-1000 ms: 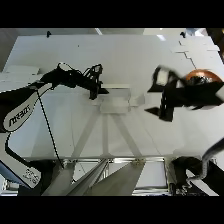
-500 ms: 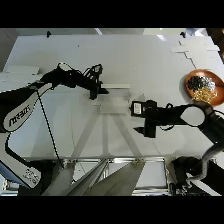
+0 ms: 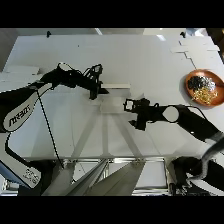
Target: Fold the box and place the chain.
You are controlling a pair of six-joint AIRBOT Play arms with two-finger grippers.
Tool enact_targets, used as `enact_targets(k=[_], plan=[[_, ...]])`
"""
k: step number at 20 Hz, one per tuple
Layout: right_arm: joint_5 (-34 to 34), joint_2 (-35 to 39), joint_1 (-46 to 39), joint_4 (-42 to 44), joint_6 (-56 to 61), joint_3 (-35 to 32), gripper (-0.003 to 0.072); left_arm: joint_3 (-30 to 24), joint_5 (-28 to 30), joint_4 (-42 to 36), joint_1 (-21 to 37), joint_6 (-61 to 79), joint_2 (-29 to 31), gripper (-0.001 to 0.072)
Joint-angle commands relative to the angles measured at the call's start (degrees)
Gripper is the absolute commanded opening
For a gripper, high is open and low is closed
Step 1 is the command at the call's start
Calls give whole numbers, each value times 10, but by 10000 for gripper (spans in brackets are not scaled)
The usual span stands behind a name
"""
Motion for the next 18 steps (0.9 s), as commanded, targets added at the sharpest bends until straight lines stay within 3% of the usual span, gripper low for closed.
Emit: enact_targets(k=[1,6,18], plan=[[-100,-45,1,35,-6,-2,663,0,0,0,0,0,0,14],[-176,-50,1,50,-6,-2,663,0,0,0,0,0,0,14],[-165,-50,-27,58,28,8,663,0,0,0,0,0,0,14]])
